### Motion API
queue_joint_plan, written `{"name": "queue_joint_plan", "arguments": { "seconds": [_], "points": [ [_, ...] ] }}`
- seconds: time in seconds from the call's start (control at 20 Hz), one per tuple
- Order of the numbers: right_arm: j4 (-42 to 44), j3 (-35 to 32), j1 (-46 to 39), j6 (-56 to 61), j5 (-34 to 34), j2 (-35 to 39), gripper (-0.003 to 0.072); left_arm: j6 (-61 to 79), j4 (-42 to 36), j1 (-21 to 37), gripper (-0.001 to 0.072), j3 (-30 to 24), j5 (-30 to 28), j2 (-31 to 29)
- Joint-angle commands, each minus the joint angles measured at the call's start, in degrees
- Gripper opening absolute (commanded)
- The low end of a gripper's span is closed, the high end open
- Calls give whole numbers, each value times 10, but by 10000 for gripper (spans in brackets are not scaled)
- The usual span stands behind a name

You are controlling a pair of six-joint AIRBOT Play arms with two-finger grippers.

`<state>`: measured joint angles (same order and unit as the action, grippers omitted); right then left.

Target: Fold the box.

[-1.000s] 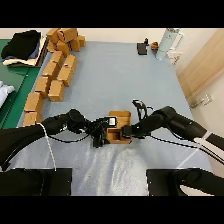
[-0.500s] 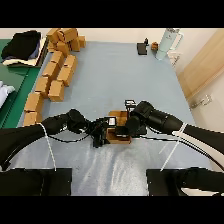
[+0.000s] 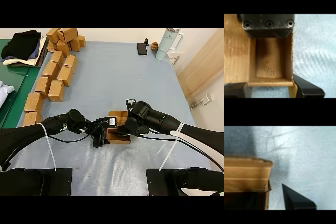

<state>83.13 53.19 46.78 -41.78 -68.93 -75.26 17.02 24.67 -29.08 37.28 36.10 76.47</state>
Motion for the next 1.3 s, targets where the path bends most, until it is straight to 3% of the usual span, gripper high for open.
{"name": "queue_joint_plan", "arguments": {
  "seconds": [0.0,0.4,0.5,0.75,0.9,0.95,1.15,1.2,1.25],
  "points": [
    [3,1,1,2,-5,0,497,-1,0,0,464,0,0,0],
    [9,0,0,2,5,-2,481,-1,0,0,464,0,0,0],
    [16,0,0,2,23,-2,408,-1,0,0,464,0,0,0],
    [46,0,3,7,37,-40,408,-1,0,0,464,0,0,0],
    [45,1,12,7,40,-53,61,-1,0,0,464,0,0,0],
    [40,1,12,7,40,-53,0,-1,0,0,464,0,0,0],
    [36,1,12,7,40,-53,0,-1,0,0,464,0,0,0],
    [37,1,12,7,40,-53,64,-1,0,0,464,0,0,0],
    [37,1,12,7,40,-52,291,-1,0,0,464,0,0,0]
  ]
}}
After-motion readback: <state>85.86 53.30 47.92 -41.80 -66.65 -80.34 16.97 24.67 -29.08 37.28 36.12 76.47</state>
